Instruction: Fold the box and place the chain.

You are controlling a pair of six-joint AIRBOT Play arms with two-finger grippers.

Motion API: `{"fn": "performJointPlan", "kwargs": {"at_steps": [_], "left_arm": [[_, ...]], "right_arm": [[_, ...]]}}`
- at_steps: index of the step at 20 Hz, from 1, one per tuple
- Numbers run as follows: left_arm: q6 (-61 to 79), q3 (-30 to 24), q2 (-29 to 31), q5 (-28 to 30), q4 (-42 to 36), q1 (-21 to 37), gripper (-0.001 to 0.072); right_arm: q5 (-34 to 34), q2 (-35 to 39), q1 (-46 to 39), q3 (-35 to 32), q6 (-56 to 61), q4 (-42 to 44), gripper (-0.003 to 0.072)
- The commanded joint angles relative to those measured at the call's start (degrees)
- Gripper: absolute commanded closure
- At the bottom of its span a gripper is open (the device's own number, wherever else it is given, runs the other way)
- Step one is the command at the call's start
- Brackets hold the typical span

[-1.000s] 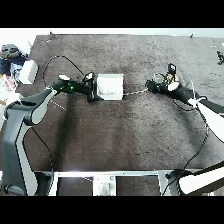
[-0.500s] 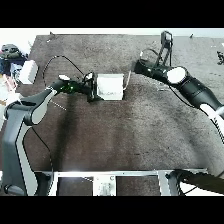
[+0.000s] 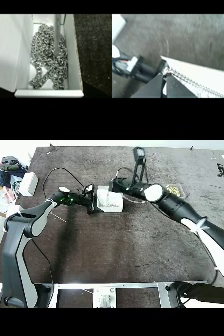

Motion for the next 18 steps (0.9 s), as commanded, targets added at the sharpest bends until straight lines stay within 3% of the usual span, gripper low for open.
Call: {"fn": "performJointPlan", "kwargs": {"at_steps": [1, 4, 6, 10, 14, 18], "left_arm": [[0.0, 0.04, -0.02, 0.02, 0.02, 0.04, 0.0536], [0.0, 0.04, -0.02, 0.04, 0.02, 0.07, 0.0535], [0.0, 0.04, -0.02, -0.02, 0.02, 0.04, 0.0535], [0.0, 0.04, -0.02, 0.02, 0.02, 0.04, 0.0535], [0.0, 0.04, -0.02, 0.02, 0.02, 0.04, 0.0535], [0.0, 0.04, -0.02, 0.0, 0.02, 0.04, 0.0535]], "right_arm": [[1.88, -5.01, -0.7, 0.0, 0.66, -1.84, 0.0364], [3.34, -5.7, -5.95, 0.0, 0.63, -3.1, 0.035], [8.13, -4.39, -11.28, -0.24, 0.66, -5.03, 0.035], [11.5, 0.35, -22.6, -6.97, 0.74, -6.56, 0.0348], [9.88, -0.22, -31.5, -14.03, 3.28, -5.79, 0.032], [2.36, -6.14, -31.82, -13.73, 3.21, -1.33, 0.0321]]}}
